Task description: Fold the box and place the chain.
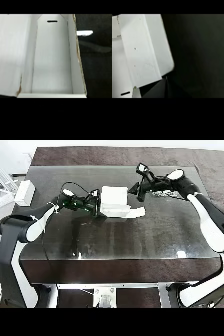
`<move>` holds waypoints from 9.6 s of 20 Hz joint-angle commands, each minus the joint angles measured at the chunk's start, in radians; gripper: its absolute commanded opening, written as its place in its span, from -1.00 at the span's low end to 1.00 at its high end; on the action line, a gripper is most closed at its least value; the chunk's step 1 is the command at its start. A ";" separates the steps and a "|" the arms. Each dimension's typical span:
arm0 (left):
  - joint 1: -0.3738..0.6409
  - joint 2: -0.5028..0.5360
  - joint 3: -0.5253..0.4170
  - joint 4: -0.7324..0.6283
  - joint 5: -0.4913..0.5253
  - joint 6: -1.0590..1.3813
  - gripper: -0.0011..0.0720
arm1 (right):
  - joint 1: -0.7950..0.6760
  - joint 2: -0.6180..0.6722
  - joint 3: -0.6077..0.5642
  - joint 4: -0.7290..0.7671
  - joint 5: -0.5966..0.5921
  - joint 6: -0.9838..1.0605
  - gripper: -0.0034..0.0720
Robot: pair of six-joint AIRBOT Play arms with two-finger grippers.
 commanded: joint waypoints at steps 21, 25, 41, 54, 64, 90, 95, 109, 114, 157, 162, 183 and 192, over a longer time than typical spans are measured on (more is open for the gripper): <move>0.000 -0.001 0.000 -0.003 0.001 0.000 0.32 | -0.014 0.028 -0.300 0.060 0.005 -0.354 0.16; 0.000 -0.001 0.000 -0.003 0.001 0.000 0.32 | 0.018 0.025 -0.298 0.080 -0.001 -0.396 0.04; 0.000 -0.001 0.000 -0.003 0.000 0.000 0.32 | 0.077 -0.026 -0.262 0.155 -0.058 -0.470 0.59; 0.000 -0.001 0.000 -0.003 0.000 0.000 0.32 | 0.061 -0.022 -0.262 0.148 -0.058 -0.456 -0.89; 0.000 -0.001 0.000 -0.003 0.000 0.000 0.32 | -0.016 0.023 -0.261 0.094 -0.055 -0.312 -0.89; 0.000 -0.001 0.000 -0.003 0.005 0.000 0.32 | -0.166 -0.012 -0.261 -0.106 0.097 0.991 -0.89; 0.000 -0.001 0.000 -0.003 0.005 0.000 0.32 | -0.053 -0.030 -0.254 -0.050 0.120 0.991 -0.88; 0.000 -0.001 0.000 -0.003 0.005 0.000 0.32 | -0.016 -0.030 -0.078 -0.051 0.208 1.017 -0.75; 0.000 -0.001 0.000 -0.003 0.005 0.000 0.32 | -0.016 -0.030 -0.078 -0.051 0.208 1.017 -0.39; 0.000 -0.001 0.000 -0.004 -0.004 -0.016 0.32 | 0.188 -0.079 0.111 -0.464 0.238 1.460 0.47; 0.000 -0.001 0.000 -0.004 -0.003 -0.016 0.32 | 0.237 -0.100 0.165 -0.498 0.240 1.523 0.47; 0.000 -0.001 0.000 -0.005 -0.006 -0.016 0.32 | 0.296 -0.149 0.191 -0.639 0.229 1.671 0.27; 0.000 -0.001 0.000 -0.005 -0.011 -0.016 0.32 | 0.302 -0.149 0.203 -0.729 0.218 1.728 0.07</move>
